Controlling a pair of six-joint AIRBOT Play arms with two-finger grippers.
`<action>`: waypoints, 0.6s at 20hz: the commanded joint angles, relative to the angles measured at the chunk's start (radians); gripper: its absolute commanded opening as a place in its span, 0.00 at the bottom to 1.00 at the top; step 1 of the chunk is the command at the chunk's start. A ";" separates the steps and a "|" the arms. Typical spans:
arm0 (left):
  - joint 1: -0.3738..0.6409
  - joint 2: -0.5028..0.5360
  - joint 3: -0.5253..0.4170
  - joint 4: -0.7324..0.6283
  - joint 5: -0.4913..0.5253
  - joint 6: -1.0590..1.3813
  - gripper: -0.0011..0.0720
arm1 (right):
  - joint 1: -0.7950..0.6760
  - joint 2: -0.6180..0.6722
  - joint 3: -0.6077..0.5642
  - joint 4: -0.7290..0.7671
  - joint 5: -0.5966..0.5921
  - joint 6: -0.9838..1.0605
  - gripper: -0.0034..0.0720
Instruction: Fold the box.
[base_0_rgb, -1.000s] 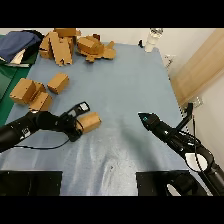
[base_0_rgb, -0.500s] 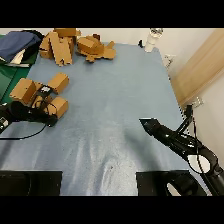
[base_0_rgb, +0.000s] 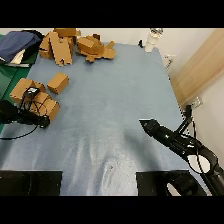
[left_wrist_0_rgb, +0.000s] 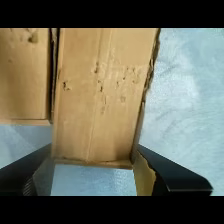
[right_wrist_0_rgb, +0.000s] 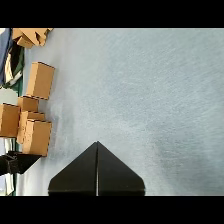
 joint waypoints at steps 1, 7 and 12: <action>0.006 0.001 0.022 0.001 -0.108 -0.064 0.97 | 0.000 0.001 0.001 0.000 0.001 0.000 0.05; 0.006 0.106 0.171 0.000 -0.383 -0.204 0.97 | 0.000 0.001 0.001 -0.016 0.001 -0.011 0.05; -0.064 0.233 0.199 -0.242 -0.416 -0.175 0.87 | 0.000 -0.032 0.007 -0.013 -0.001 -0.039 0.05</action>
